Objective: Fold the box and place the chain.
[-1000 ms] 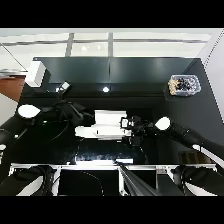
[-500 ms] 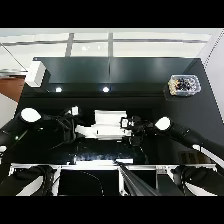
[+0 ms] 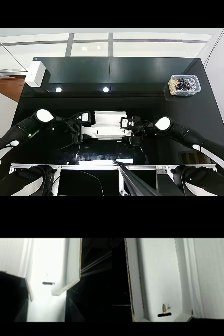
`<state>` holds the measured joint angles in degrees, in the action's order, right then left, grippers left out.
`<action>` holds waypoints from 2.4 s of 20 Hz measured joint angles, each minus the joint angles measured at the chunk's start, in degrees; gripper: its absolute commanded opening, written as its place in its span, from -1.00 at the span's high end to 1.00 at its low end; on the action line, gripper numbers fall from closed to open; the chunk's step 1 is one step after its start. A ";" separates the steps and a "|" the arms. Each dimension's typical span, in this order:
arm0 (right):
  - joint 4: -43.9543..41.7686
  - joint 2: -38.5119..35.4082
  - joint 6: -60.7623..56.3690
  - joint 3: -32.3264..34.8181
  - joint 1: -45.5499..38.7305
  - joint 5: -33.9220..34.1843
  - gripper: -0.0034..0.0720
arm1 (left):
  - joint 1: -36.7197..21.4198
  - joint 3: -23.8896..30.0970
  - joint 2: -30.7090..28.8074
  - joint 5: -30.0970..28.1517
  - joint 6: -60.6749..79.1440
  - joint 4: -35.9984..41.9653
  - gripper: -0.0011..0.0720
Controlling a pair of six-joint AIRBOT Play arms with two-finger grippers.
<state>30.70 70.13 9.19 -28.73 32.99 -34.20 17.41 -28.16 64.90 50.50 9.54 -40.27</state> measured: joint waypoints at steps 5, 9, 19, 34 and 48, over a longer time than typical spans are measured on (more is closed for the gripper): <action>0.02 0.00 0.00 0.00 0.00 0.00 -0.35 | 0.72 0.00 0.96 -0.79 1.25 2.19 -0.04; 0.02 0.00 0.00 0.00 0.00 -0.02 -0.35 | 0.85 0.00 1.14 -0.87 1.92 3.93 0.07; 0.00 0.00 -0.02 0.00 0.00 0.00 -0.35 | 1.11 0.00 1.16 -1.03 2.78 9.33 0.36; 0.00 0.00 -0.02 0.00 0.00 0.02 -0.35 | 6.73 -0.02 3.54 -6.01 3.15 11.63 0.37; 0.02 0.00 0.02 0.00 0.00 0.00 -0.35 | 7.19 -0.07 4.02 -6.38 3.19 11.17 0.07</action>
<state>30.72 70.13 9.21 -28.73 32.99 -34.20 24.60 -28.23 68.93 44.12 12.73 -29.10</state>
